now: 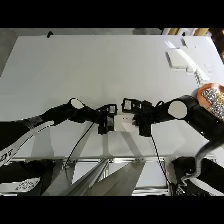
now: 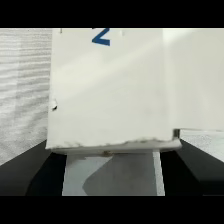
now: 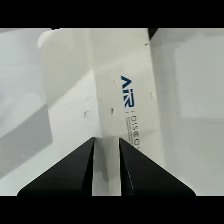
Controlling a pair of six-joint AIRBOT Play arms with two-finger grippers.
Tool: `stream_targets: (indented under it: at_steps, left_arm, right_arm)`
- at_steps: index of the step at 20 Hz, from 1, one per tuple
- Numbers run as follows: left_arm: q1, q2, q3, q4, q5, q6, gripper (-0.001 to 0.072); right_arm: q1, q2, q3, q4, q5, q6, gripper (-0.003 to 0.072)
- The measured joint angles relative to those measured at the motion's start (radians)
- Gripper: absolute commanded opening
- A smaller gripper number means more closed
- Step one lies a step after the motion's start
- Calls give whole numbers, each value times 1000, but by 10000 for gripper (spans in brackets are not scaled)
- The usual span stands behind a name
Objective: Fold the box and place the chain.
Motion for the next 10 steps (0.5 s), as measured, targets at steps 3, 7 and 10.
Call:
stream_targets:
  at_steps: [3,7,10]
  left_arm:
    - [0,0,0,0,0,0,290]
    - [0,0,0,0,0,0,290]
    - [0,0,0,0,0,0,290]
  right_arm:
    - [8,14,-23,-5,-13,-12,208]
    - [12,39,-33,-21,-2,-20,324]
    - [12,52,-35,-54,7,-24,322]
